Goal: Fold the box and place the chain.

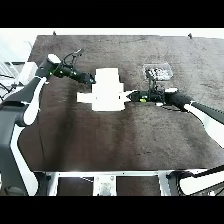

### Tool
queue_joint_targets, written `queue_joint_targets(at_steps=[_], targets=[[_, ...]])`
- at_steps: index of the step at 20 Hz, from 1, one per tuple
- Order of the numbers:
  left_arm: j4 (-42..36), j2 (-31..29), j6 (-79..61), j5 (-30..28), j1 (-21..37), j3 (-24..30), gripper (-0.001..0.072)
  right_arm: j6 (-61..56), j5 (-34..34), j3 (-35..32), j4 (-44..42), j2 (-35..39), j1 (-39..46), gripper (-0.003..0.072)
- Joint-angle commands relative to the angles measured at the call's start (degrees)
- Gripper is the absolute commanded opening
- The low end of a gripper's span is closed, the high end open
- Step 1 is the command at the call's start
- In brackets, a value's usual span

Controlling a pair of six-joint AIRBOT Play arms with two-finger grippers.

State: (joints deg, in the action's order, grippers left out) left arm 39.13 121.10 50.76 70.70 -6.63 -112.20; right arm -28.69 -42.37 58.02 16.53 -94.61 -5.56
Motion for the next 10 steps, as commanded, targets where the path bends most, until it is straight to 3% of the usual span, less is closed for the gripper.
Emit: queue_joint_targets(at_steps=[1, 7, 8, 10], targets=[[-4.68, 3.08, -1.44, 2.16, -0.11, -1.53, 0.0527, 0.48, -0.09, -0.04, 0.0, 0.02, -0.07, 0.0013], [-7.08, 5.22, -2.97, 2.78, -0.72, -1.53, 0.0526, 0.79, -0.11, -0.04, 0.0, 0.02, -0.07, 0.0013], [-7.41, 5.44, -3.37, 2.8, -1.14, -1.53, 0.0475, 0.87, -0.11, -0.04, 0.0, 0.02, -0.07, 0.0013], [-8.26, 5.81, -4.74, 2.58, -1.77, -1.53, 0.0467, 0.9, -0.11, -0.04, 0.0, 0.02, -0.07, 0.0013]])
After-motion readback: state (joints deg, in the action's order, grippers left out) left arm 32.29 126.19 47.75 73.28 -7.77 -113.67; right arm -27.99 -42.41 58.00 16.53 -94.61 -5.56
